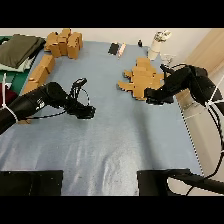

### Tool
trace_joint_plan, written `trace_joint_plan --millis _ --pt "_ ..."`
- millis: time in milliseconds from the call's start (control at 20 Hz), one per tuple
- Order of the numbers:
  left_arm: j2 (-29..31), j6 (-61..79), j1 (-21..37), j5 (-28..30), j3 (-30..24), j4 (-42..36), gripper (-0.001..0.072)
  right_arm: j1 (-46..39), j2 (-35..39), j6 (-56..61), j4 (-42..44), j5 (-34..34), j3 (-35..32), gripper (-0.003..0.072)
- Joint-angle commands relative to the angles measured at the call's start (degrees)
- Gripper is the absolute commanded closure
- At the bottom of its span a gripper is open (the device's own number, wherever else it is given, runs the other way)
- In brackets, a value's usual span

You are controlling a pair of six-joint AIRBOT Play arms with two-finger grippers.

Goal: Fold the box.

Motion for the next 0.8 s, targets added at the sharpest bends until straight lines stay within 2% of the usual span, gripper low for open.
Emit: trace_joint_plan --millis 0,300,400,450,500,550,600,650,750 --pt "-0.02 0.00 -0.04 0.02 0.04 0.00 0.0697 0.46 -0.33 -0.17 0.46 -0.48 0.15 0.0535" --pt "-0.02 0.00 -0.04 0.02 0.04 0.00 0.0697 -0.07 -0.48 -0.90 0.61 1.46 0.24 0.0522" --pt "-0.02 0.00 -0.04 0.02 0.04 0.00 0.0697 -4.31 -2.54 -2.84 -0.52 2.69 2.25 0.0522" --pt "-0.02 0.00 -0.04 0.02 0.04 0.00 0.0697 -7.85 -4.48 -4.37 -0.28 2.58 4.24 0.0477" --pt "-0.02 0.00 -0.04 0.02 0.04 0.00 0.0697 -12.07 -7.04 -6.73 0.39 2.58 6.91 0.0325" --pt "-0.02 0.00 -0.04 0.00 0.04 0.00 0.0698 -16.22 -10.01 -9.97 1.88 2.64 9.94 0.0273" --pt "-0.02 0.00 -0.04 0.02 0.04 0.00 0.0697 -19.82 -12.96 -13.31 3.72 2.73 12.90 0.0271" --pt "-0.02 0.00 -0.04 0.04 0.04 0.00 0.0697 -22.95 -16.15 -15.04 5.60 2.75 16.00 0.0229" --pt "-0.02 0.00 -0.04 0.02 0.04 0.00 0.0697 -27.41 -23.50 -18.60 10.64 2.73 23.06 0.0218"
